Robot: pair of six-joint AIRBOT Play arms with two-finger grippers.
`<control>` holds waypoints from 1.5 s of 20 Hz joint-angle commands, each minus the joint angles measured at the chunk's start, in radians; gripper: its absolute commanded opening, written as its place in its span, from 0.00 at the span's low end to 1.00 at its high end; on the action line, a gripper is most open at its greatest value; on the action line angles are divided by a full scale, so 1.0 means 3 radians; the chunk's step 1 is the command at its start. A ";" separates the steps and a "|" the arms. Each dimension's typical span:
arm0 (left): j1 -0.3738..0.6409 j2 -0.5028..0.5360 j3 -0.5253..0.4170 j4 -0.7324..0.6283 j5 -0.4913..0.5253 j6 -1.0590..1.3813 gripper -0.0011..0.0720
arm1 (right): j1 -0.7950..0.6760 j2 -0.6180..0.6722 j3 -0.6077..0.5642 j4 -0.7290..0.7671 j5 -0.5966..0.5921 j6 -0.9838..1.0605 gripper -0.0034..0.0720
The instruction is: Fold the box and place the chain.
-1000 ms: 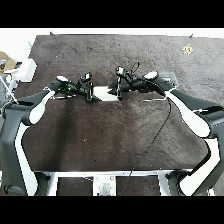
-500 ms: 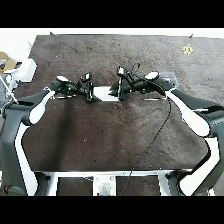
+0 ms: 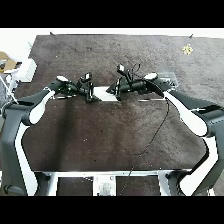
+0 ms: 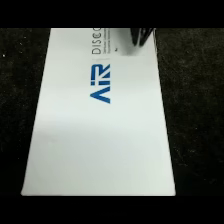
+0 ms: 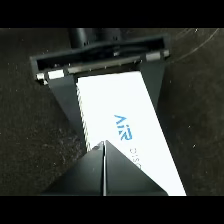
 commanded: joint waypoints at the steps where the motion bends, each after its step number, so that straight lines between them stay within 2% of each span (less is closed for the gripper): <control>1: 0.0001 -0.0003 0.0000 -0.0001 0.0000 0.0000 0.41 | 0.0014 -0.0022 0.0001 -0.0306 -0.0153 0.0184 0.05; 6: 0.0001 -0.0003 0.0000 -0.0001 0.0000 0.0000 0.41 | 0.0014 -0.0025 0.0001 -0.0731 -0.0182 0.0219 0.05; 9: 0.0001 -0.0003 0.0000 -0.0001 0.0000 0.0000 0.41 | 0.0014 -0.0015 0.0003 -0.0744 -0.0196 0.0216 0.05; 11: 0.0001 -0.0003 0.0000 0.0000 0.0000 0.0000 0.41 | 0.0013 0.0065 0.0001 -0.0585 -0.0198 0.0217 0.05; 14: 0.0001 -0.0003 0.0000 -0.0001 0.0000 0.0000 0.41 | 0.0010 0.0351 0.0001 -0.0276 -0.0221 0.0220 0.05; 18: 0.0001 -0.0003 0.0000 -0.0001 0.0000 0.0000 0.41 | -0.0018 0.0960 -0.0111 -0.0272 -0.0518 0.0613 0.04; 22: 0.0001 -0.0003 0.0000 -0.0001 0.0000 0.0000 0.41 | -0.0118 0.1873 -0.0954 -0.0244 -0.1526 0.0741 0.05; 24: 0.0001 -0.0003 0.0000 -0.0001 0.0000 0.0000 0.41 | -0.0189 0.2421 -0.1612 -0.0167 -0.2111 0.0743 0.05; 26: 0.0001 -0.0001 0.0000 0.0000 0.0000 0.0000 0.41 | -0.0276 0.2949 -0.2265 0.0175 -0.2557 0.0741 0.05; 27: 0.0001 -0.0003 0.0000 -0.0001 0.0000 0.0000 0.41 | -0.0329 0.3227 -0.2607 0.0324 -0.2724 0.0740 0.05; 30: 0.0001 -0.0003 0.0000 -0.0001 -0.0001 0.0000 0.41 | -0.0468 0.4019 -0.3478 0.0549 -0.2865 0.0741 0.05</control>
